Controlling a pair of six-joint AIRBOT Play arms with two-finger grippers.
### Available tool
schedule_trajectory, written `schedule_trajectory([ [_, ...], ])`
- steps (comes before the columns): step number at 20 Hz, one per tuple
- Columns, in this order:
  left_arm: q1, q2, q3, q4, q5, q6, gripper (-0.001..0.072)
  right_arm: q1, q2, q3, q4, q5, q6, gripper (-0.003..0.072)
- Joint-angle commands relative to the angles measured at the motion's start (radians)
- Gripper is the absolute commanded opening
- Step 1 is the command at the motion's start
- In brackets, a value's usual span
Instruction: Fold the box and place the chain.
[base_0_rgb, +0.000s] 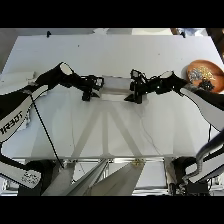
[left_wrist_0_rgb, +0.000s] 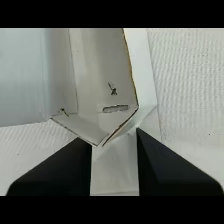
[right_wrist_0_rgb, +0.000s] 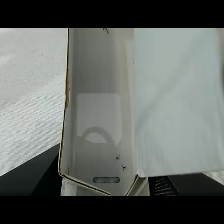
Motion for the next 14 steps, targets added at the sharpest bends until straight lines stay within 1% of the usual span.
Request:
schedule_trajectory([
  [1, -0.001, 0.001, -0.003, -0.004, 0.018, 0.024, 0.0274, 0.001, 0.0, 0.001, 0.001, -0.001, 0.0, 0.0435],
  [6, -0.001, 0.001, -0.003, -0.021, 0.031, 0.024, 0.0274, 0.001, 0.0, 0.001, 0.001, -0.001, 0.0, 0.0435],
  [9, -0.001, 0.002, -0.003, -0.097, 0.031, 0.025, 0.0274, 0.001, 0.0, 0.001, 0.001, -0.001, 0.0, 0.0435],
  [10, -0.001, 0.003, -0.003, -0.111, 0.027, 0.026, 0.0256, 0.001, 0.0, 0.001, 0.001, -0.001, 0.0, 0.0435],
  [12, -0.001, 0.003, -0.003, -0.116, 0.006, 0.032, 0.0193, 0.001, 0.0, 0.001, 0.001, -0.001, 0.0, 0.0435],
  [13, -0.001, 0.004, -0.003, -0.115, -0.016, 0.032, 0.0176, 0.001, 0.0, 0.001, 0.001, -0.001, 0.0, 0.0435],
  [14, -0.001, 0.004, -0.003, -0.115, -0.037, 0.032, 0.014, 0.001, 0.0, 0.001, 0.001, -0.001, 0.0, 0.0435],
])
